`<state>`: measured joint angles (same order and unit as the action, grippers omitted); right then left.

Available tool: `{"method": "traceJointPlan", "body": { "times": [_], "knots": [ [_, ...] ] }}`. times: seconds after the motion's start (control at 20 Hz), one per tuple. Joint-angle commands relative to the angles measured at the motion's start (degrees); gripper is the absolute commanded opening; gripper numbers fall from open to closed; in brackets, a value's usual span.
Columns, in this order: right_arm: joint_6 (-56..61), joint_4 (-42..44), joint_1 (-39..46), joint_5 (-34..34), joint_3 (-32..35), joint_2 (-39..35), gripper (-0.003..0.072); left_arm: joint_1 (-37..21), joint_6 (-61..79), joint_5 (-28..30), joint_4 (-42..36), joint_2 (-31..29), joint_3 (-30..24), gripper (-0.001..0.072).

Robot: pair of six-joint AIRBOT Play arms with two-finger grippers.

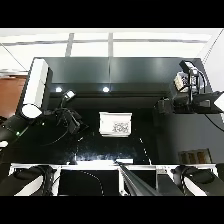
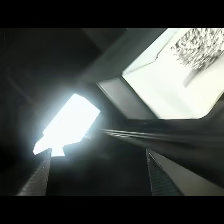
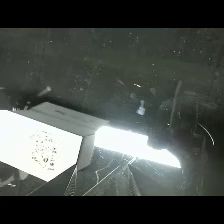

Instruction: Fold the box and place the chain.

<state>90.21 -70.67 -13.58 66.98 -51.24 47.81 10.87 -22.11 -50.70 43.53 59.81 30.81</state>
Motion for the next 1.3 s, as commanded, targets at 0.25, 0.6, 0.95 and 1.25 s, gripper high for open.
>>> {"method": "traceJointPlan", "body": {
  "times": [0.25,0.6,0.95,1.25],
  "knots": [
    [0.0,-1.6,0.0,-0.1,0.0,0.0,0.0375,3.7,39.4,2.9,-13.2,8.4,3.3,0.071],
    [0.0,-1.9,0.0,-0.2,0.0,0.0,0.0375,5.7,40.0,-3.6,-8.3,13.0,5.4,0.0709],
    [0.0,-2.0,0.0,-2.6,0.0,0.0,0.0375,8.3,39.7,-4.5,-12.9,15.3,5.4,0.0712],
    [0.0,-2.0,0.0,-2.7,0.0,0.0,0.0375,8.7,39.5,-4.8,-14.1,16.7,5.4,0.0713]
  ]
}}
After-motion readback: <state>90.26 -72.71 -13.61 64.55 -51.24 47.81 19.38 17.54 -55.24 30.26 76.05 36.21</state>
